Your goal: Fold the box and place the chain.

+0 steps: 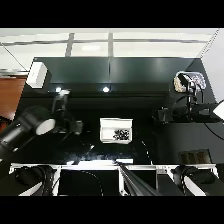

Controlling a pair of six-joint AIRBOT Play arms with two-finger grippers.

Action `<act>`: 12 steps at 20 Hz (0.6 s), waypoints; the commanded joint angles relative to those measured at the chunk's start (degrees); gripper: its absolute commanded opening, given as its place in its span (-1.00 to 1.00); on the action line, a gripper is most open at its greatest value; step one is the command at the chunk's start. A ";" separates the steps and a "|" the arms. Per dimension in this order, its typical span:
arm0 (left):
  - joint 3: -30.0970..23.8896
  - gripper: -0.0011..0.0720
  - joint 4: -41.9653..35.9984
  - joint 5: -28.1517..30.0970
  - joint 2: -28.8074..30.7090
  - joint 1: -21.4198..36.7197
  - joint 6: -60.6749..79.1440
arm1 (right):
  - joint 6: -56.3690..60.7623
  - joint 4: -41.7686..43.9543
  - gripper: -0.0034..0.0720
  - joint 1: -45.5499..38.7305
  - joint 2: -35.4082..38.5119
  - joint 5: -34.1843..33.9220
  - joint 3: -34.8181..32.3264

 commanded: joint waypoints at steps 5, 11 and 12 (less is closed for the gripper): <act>-20.46 0.96 -63.91 14.64 5.44 21.92 78.86 | -0.02 -0.02 0.03 -0.02 0.04 0.00 -0.02; -19.56 0.98 -57.18 12.02 0.96 15.63 117.48 | 0.07 -2.58 0.03 -0.02 0.04 -0.28 -0.04; -19.19 0.98 -54.03 12.55 0.55 14.34 119.95 | 0.07 -2.58 0.03 -0.02 0.04 -0.37 -0.04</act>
